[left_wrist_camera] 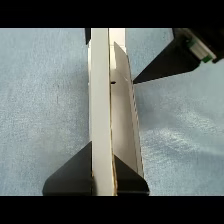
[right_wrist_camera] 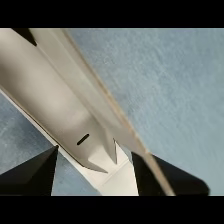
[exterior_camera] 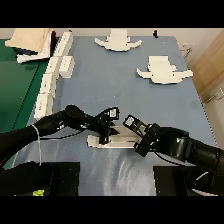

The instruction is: Fold the box.

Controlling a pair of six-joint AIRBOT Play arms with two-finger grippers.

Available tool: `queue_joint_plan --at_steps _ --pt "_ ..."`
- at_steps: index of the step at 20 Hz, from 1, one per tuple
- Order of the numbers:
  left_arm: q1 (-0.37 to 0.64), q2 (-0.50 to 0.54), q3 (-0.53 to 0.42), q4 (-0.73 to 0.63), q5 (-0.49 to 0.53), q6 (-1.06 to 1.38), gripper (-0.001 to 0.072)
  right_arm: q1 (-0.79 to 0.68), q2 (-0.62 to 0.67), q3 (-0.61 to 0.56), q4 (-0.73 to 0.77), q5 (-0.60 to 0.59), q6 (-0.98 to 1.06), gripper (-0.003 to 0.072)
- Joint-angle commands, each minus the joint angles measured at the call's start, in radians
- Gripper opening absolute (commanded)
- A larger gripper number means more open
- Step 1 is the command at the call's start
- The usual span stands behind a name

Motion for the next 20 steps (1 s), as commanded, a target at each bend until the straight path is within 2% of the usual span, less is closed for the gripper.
queue_joint_plan --at_steps 1,5,8,10,15,20 --pt "0.0 0.0 0.0 0.0 -0.001 0.0 0.0018 -0.19 0.0 0.0 0.288 -0.084 -0.489 0.0718" --pt "0.0 0.0 0.001 0.0 -0.002 0.0 0.0017 -0.442 -0.006 -0.006 0.699 -0.072 -1.018 0.0718" --pt "0.0 0.0 0.001 0.0 -0.002 0.0 0.0017 -0.604 -0.008 -0.071 0.929 -0.055 -1.275 0.0718" --pt "0.0 0.0 0.0 0.0 -0.002 0.0 0.0017 -0.671 -0.014 -0.118 1.019 -0.057 -1.4 0.0718" --pt "0.0 0.0 0.0 0.0 -0.001 0.0 0.0017 -0.696 -0.018 -0.132 1.026 -0.051 -1.376 0.0713" --pt "0.0 0.0 0.0 0.0 -0.001 0.0 0.0018 -0.696 -0.019 -0.132 0.983 0.008 -1.376 0.0698"
